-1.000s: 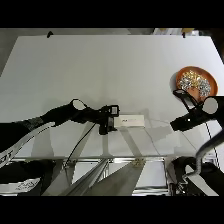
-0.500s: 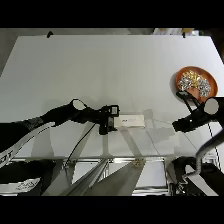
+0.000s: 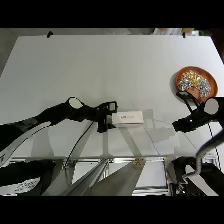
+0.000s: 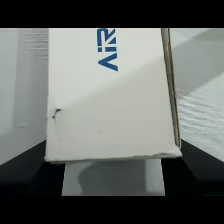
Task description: Fold the box and place the chain.
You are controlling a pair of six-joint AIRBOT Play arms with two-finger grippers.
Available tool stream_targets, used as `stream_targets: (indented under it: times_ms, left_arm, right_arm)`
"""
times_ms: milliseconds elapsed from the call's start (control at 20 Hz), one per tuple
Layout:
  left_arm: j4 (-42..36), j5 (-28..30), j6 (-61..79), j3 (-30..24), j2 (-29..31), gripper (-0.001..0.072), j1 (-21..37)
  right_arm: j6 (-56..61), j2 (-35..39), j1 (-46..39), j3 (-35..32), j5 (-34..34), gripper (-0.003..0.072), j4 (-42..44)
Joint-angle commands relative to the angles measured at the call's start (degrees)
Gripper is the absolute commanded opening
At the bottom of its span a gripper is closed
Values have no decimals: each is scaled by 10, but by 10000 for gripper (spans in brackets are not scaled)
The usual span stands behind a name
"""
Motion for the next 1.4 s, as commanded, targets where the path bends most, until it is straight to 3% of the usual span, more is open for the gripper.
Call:
stream_targets:
  times_ms: [0, 250, 400, 550, 700, 1050, 1100, 1200, 1250, 1350]
  left_arm:
    - [78, -19, -125, 0, 72, 252, 52]
    - [160, -50, -295, 0, 224, 249, 226]
    - [284, -49, -441, 0, 289, 248, 360]
    - [399, -49, -608, -2, 297, 252, 489]
    - [411, -38, -646, -21, 281, 251, 569]
    - [440, -50, -646, -44, 214, 257, 582]
    - [446, -50, -646, -49, 211, 303, 582]
    - [474, -49, -646, -62, 208, 481, 582]
    - [480, -46, -646, -71, 208, 535, 582]
    - [480, -47, -646, -81, 209, 536, 582]
  right_arm:
    - [0, 0, 0, 0, 0, 18, 0]
    - [0, 0, 0, 0, 0, 18, 0]
    - [0, 0, 0, 0, 0, 18, 0]
    - [0, 0, 0, 0, 0, 18, 0]
    - [0, 0, 0, 0, 0, 18, 0]
    - [0, 0, 0, 0, 0, 18, 0]
    - [0, 0, 0, 0, 0, 18, 0]
    - [0, 0, 0, 0, 0, 18, 0]
    - [0, 0, 0, 0, 0, 18, 0]
    - [0, 0, 0, 0, 0, 18, 0]
